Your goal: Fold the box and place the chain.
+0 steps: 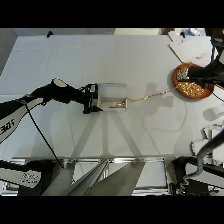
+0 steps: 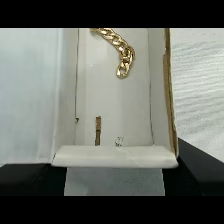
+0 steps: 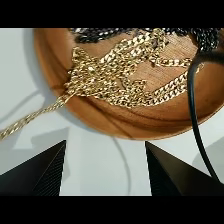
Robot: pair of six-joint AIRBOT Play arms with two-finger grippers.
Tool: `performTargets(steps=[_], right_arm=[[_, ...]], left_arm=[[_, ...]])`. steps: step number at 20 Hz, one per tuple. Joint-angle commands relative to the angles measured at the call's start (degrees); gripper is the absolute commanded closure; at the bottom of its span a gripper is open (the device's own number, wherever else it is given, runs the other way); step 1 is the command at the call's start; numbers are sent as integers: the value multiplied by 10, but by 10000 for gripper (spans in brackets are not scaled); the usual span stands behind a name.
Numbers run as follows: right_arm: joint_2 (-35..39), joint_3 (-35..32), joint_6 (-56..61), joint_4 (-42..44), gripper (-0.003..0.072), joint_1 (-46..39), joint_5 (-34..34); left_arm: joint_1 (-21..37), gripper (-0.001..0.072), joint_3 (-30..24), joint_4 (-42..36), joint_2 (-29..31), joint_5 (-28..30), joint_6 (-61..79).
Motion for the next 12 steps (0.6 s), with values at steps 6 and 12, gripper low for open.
performTargets(steps=[6, 12], right_arm=[[-134, 0, 102, 4, 125, -21, -70], [-178, 0, 162, 4, 128, -21, -116]], left_arm=[[0, 495, 0, 0, 0, 0, 0], [0, 495, 0, 0, 0, 0, 0]])
